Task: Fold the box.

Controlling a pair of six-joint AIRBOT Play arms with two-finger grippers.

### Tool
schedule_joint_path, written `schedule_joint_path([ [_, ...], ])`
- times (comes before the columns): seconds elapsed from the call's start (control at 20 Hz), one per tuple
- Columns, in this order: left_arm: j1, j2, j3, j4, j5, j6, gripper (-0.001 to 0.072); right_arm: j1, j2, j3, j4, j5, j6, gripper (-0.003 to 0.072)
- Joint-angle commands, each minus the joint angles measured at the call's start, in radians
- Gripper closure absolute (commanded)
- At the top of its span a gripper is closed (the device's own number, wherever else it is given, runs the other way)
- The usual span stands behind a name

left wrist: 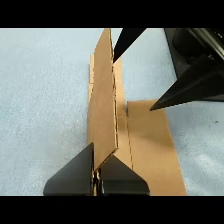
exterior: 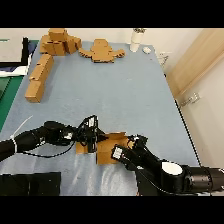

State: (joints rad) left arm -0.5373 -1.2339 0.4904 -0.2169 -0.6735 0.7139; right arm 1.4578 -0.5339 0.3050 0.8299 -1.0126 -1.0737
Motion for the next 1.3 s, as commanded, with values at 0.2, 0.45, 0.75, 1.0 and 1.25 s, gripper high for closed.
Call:
schedule_joint_path([
  [0.2, 0.001, 0.001, 0.001, 0.000, 0.000, 0.000, 0.0693, 0.051, 0.005, -0.058, 0.219, 0.144, -0.145, -0.0034],
  [0.45, 0.001, 0.001, 0.001, 0.000, 0.000, 0.000, 0.0693, 0.071, 0.003, -0.082, 0.213, 0.140, -0.147, -0.0034],
  [0.75, 0.001, 0.001, 0.001, 0.000, 0.000, 0.000, 0.0693, 0.066, -0.006, -0.095, 0.153, 0.140, -0.126, -0.0034],
  [1.0, 0.001, 0.001, 0.001, 0.000, 0.000, 0.000, 0.0693, 0.041, -0.057, -0.095, 0.117, 0.149, -0.114, -0.0034],
  [1.25, 0.001, 0.001, 0.001, 0.000, 0.000, 0.000, 0.0693, 0.041, -0.082, -0.095, 0.079, 0.165, -0.074, -0.0034],
])
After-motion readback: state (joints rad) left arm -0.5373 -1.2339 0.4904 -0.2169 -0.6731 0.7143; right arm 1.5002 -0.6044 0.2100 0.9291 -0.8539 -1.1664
